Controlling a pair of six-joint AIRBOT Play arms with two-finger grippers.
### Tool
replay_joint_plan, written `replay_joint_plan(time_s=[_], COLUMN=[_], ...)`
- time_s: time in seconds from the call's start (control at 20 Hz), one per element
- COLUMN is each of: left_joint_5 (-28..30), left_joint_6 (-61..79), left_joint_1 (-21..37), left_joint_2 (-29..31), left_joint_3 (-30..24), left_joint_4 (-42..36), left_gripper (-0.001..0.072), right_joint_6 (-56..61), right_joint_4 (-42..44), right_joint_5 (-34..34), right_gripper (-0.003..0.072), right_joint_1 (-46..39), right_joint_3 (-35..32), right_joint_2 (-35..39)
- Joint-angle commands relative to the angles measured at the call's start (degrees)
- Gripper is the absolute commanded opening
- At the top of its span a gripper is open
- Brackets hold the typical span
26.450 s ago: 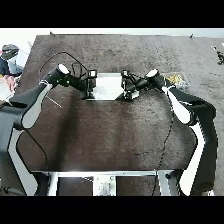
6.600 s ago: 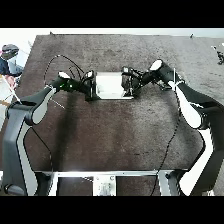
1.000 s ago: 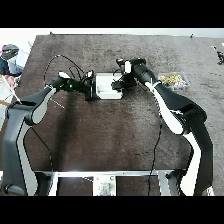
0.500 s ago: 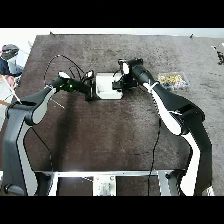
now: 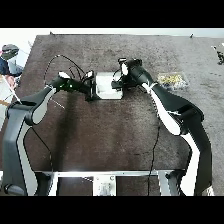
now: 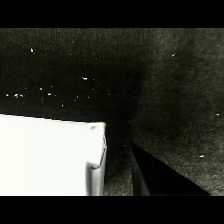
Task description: Fold the box and place the chain.
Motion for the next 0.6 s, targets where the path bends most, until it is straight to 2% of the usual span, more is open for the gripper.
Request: replay_joint_plan(time_s=[0.0,0.15,0.25,0.4,0.45,0.55], left_joint_5=[0.0,0.0,0.0,0.0,0.0,0.0], left_joint_6=[0.0,0.0,0.0,0.0,0.0,0.0], left_joint_1=[0.1,0.1,0.1,0.1,0.1,0.1], left_joint_2=[0.0,0.0,0.0,0.0,0.0,0.0], left_joint_3=[0.0,0.0,0.0,0.0,0.0,0.0], left_joint_4=[0.0,0.0,0.0,0.0,0.0,0.0], left_gripper=[0.0409,0.0409,0.0409,0.0409,0.0409,0.0409], right_joint_6=[0.2,0.3,0.3,0.3,0.7,1.5], right_joint_4=[0.2,0.2,0.2,0.2,0.2,0.0], right_joint_5=[1.2,1.9,1.5,1.2,1.2,1.2], right_gripper=[0.0334,0.0332,0.0069,0.0070,0.0029,0.0013], right_joint_1=[0.3,0.3,0.3,0.3,0.3,0.4], right_joint_3=[0.0,0.0,0.0,0.0,0.0,0.0], right_joint_2=[-0.9,-1.4,-1.4,-1.4,-1.4,-1.4])
